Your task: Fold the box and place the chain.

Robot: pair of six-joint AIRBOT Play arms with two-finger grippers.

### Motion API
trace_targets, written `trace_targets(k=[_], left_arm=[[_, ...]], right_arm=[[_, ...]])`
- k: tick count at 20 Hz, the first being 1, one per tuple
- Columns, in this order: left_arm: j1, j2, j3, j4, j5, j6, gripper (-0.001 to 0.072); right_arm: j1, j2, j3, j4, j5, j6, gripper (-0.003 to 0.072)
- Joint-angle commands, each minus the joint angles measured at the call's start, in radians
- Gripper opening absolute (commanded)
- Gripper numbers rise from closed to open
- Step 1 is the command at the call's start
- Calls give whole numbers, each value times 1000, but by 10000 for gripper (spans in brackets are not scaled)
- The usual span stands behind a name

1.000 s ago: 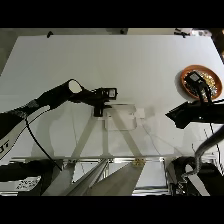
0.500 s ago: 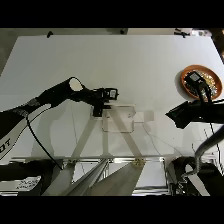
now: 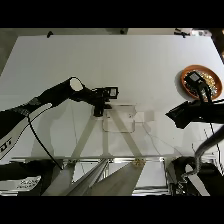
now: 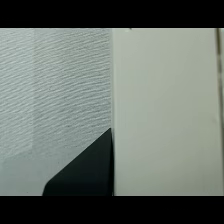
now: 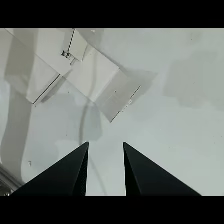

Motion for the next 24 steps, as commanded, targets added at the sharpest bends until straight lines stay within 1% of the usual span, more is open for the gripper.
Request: trace_targets(k=[1, 18, 22, 23, 24], left_arm=[[1, -1, 1, 1, 1, -25, 11], [1, -1, 1, 0, 2, -57, 11], [0, -1, 1, 0, -2, -57, 10], [0, -1, 1, 0, -1, -56, 10], [0, -1, 1, 0, 3, -56, 10]], right_arm=[[1, 1, 0, 0, 3, 0, 230], [0, 0, 0, -23, 3, -1, 229], [0, -4, -1, -21, 2, -16, 212], [0, -8, -1, -19, 2, -16, 163], [0, -11, -1, -18, 2, -16, 157]])
